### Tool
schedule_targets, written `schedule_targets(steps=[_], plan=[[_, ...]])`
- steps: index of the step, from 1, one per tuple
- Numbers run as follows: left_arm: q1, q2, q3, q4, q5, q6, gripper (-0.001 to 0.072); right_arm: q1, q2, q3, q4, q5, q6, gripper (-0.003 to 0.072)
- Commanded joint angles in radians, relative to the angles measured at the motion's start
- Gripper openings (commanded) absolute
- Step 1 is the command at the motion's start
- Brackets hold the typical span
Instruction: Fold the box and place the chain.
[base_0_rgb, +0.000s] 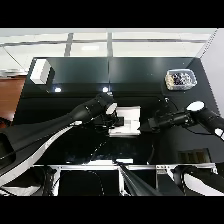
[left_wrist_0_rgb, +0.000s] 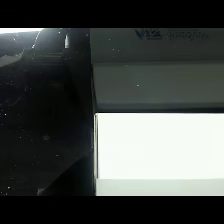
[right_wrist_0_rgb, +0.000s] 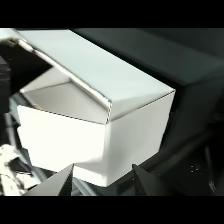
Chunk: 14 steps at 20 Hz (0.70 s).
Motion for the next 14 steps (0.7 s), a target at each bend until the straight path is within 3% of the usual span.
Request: schedule_targets(steps=[1, 2, 11, 12, 14], plan=[[0.0, -0.001, 0.001, 0.0, 0.001, 0.0, 0.0026, 0.098, 0.0, 0.06, -0.11, -0.051, 0.185, 0.0407], [0.0, -0.001, 0.001, 0.0, 0.001, 0.0, 0.0026, 0.129, 0.0, 0.075, -0.132, -0.071, 0.229, 0.032], [0.0, -0.001, 0.001, 0.0, 0.004, 0.0, 0.0026, 0.387, -0.001, 0.188, -0.559, -0.185, 0.721, 0.0299], [0.0, -0.001, 0.001, 0.0, 0.004, 0.0, 0.0026, 0.406, -0.001, 0.197, -0.601, -0.185, 0.773, 0.0252], [0.0, -0.001, 0.001, 0.0, 0.004, 0.0, 0.0026, 0.445, -0.005, 0.22, -0.681, -0.182, 0.883, 0.0239]])
